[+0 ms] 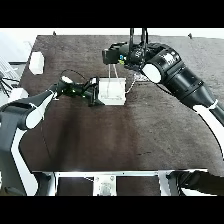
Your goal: Fold the box and place the chain.
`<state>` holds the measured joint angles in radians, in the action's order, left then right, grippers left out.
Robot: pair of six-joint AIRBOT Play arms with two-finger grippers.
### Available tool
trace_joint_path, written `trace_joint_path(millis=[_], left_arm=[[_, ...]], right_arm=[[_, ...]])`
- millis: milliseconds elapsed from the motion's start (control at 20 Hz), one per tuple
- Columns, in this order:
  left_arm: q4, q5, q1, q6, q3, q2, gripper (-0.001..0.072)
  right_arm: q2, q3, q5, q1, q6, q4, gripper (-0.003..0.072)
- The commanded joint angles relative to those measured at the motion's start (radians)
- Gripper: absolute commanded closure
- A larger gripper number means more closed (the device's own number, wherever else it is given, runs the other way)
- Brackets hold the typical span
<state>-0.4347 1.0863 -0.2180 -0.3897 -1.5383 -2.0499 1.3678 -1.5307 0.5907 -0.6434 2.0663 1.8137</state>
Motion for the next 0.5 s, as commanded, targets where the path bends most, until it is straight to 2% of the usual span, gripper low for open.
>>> trace_joint_path(millis=[0, 200, 450], left_arm=[[0.000, 0.000, 0.001, 0.000, -0.001, 0.000, 0.0420], [0.000, 0.000, 0.001, 0.000, -0.001, 0.000, 0.0420], [0.000, 0.000, 0.001, 0.000, -0.001, 0.000, 0.0419]], right_arm=[[-0.001, 0.015, 0.026, 0.001, 0.000, -0.027, 0.0679], [0.000, 0.125, 0.010, -0.003, 0.044, -0.048, 0.0679], [0.064, 0.298, -0.128, -0.003, 0.108, -0.048, 0.0679]])
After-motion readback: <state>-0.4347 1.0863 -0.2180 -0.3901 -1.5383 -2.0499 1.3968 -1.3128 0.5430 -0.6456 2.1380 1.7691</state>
